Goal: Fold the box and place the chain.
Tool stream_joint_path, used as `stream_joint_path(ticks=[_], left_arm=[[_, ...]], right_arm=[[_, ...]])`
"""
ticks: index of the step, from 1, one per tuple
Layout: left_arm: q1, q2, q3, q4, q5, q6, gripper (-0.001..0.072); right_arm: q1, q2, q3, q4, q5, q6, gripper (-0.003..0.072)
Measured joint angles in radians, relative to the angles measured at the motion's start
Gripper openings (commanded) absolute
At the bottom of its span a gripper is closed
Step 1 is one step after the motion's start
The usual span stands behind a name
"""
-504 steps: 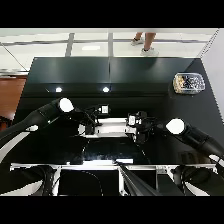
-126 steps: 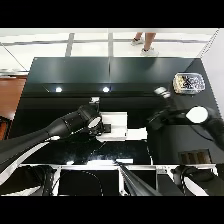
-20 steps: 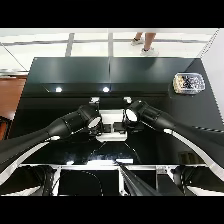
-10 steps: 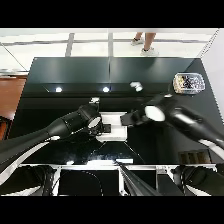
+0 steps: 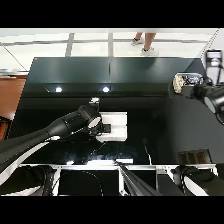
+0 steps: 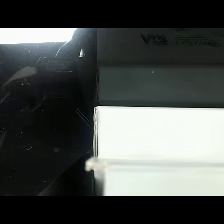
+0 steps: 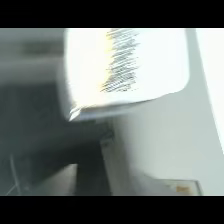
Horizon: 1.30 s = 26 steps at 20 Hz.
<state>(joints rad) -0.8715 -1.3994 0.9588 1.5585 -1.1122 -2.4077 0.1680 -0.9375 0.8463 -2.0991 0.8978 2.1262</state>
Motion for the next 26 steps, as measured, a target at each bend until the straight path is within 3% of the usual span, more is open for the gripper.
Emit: stream_joint_path(ticks=[2,5,7,10,12,15,21,22,26], left_arm=[[0.000,0.000,0.000,0.000,0.000,0.000,0.0022],[0.000,0.000,0.000,0.000,0.001,0.000,0.0022],[0.000,0.000,0.000,0.000,0.001,0.000,0.0022],[0.000,0.000,0.000,0.000,0.001,0.000,0.0022],[0.000,0.000,0.000,0.000,0.001,0.000,0.0022],[0.000,0.000,0.000,0.000,0.002,0.000,0.0022],[0.000,0.000,0.000,0.000,0.002,0.000,0.0022],[0.000,0.000,0.000,0.000,0.002,0.000,0.0022],[0.000,0.000,0.000,0.000,0.002,0.000,0.0022]], right_arm=[[-0.138,-0.058,-0.014,0.063,-0.133,0.011,0.0720],[-0.282,-0.223,0.090,0.365,-0.196,-0.189,0.0720],[-0.336,-0.362,0.232,0.535,-0.146,-0.272,0.0720],[-0.384,-0.569,0.473,0.676,0.004,-0.212,0.0720],[-0.403,-0.678,0.597,0.729,0.097,-0.126,0.0720],[-0.417,-0.778,0.692,0.774,0.160,-0.029,0.0720],[-0.427,-0.862,0.740,0.837,0.135,0.084,0.0720],[-0.427,-0.868,0.743,0.842,0.128,0.098,0.0620],[-0.428,-0.897,0.747,0.859,0.107,0.124,0.0617]])
